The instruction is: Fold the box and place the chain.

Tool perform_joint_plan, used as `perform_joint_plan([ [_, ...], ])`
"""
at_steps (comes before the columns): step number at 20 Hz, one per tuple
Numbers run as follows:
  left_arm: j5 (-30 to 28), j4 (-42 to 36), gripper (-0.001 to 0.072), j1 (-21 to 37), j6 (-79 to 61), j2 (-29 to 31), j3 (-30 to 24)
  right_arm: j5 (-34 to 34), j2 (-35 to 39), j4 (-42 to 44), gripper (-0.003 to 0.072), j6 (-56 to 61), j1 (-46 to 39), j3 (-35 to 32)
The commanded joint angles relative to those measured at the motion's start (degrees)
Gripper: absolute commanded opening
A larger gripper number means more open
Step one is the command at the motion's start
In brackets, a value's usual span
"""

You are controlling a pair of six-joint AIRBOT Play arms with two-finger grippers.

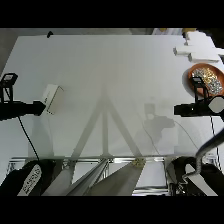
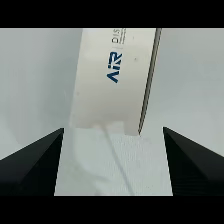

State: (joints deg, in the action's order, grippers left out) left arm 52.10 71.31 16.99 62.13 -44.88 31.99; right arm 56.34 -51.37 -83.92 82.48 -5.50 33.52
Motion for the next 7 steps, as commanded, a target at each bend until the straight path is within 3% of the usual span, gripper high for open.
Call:
perform_joint_plan([
  [1,0.4,0.1,0.0692,0.0,0.0,5.4,0.0,0.0,0.0,0.0,0.0017,0.0,0.0,0.0],
  [7,0.3,0.1,0.0692,0.0,-0.2,4.9,0.0,0.0,0.0,0.0,0.0017,0.0,0.0,0.0],
])
